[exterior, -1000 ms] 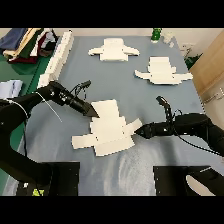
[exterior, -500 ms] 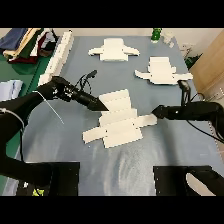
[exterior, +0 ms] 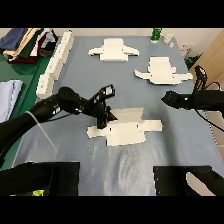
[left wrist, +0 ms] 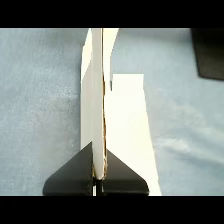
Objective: Fold the box.
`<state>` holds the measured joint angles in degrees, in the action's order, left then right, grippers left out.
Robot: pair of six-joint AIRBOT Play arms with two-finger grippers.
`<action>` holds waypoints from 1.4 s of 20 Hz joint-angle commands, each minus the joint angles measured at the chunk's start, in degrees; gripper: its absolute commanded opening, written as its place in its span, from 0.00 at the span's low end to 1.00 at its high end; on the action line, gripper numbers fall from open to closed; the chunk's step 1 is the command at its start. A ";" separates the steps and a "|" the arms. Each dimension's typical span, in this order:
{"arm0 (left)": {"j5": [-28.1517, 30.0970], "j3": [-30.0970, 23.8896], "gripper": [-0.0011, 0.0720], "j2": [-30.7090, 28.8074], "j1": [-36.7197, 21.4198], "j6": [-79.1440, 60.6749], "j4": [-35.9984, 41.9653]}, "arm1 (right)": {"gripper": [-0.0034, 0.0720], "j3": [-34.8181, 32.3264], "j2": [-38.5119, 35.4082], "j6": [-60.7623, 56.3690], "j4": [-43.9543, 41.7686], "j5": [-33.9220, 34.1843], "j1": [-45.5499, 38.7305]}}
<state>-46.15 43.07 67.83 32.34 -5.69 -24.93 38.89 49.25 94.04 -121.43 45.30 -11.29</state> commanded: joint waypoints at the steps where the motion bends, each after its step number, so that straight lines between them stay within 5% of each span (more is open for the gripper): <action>1: 10.64 -6.82 0.03 -3.85 4.50 -7.98 1.29 | 0.25 0.31 -0.02 -0.61 -0.94 0.50 -0.07; 9: 10.99 -7.02 0.03 -3.26 4.09 -5.31 6.45 | 0.25 0.31 -0.02 -0.37 -2.03 3.54 -0.02; 15: -5.60 -0.85 0.03 1.14 -3.76 -5.07 5.64 | 0.25 0.31 -0.02 -0.09 -2.03 4.24 -0.02; 28: -6.16 -0.76 0.03 4.09 -4.13 -3.87 0.22 | 0.25 0.31 0.02 0.04 -2.03 4.28 -0.02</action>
<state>-52.97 42.26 71.81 28.25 -9.80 -23.81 39.13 49.25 94.08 -123.44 49.58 -11.35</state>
